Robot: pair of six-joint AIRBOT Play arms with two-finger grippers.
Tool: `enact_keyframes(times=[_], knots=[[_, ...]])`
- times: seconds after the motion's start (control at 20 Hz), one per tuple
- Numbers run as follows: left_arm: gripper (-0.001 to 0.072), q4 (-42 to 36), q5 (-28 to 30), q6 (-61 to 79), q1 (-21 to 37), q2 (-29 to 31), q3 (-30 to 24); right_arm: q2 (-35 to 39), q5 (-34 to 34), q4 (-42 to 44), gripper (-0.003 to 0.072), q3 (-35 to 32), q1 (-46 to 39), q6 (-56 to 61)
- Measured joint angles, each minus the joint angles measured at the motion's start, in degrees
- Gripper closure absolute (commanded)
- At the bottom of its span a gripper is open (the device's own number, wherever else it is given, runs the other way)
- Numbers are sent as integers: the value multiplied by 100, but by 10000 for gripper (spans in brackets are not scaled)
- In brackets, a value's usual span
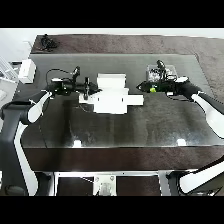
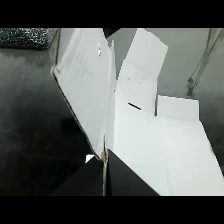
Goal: Fold the box and place the chain.
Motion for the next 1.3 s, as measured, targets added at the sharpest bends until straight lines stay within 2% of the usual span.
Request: enact_keyframes(times=[0.25, 0.45, 1.05, 1.3], knots=[[694, 127, 264, -42, -52, 4, -33, 0, 129, 813, 537, 0, -116, -597], [694, 232, 490, -98, -146, 4, -37, 0, 361, 1104, 537, 0, -131, -824], [694, 282, 256, -33, -236, 4, -61, 0, 667, 1237, 538, -9, -142, -1161], [694, 0, 236, 68, -138, 2, -162, 0, 697, 1244, 538, -26, -140, -1187]])
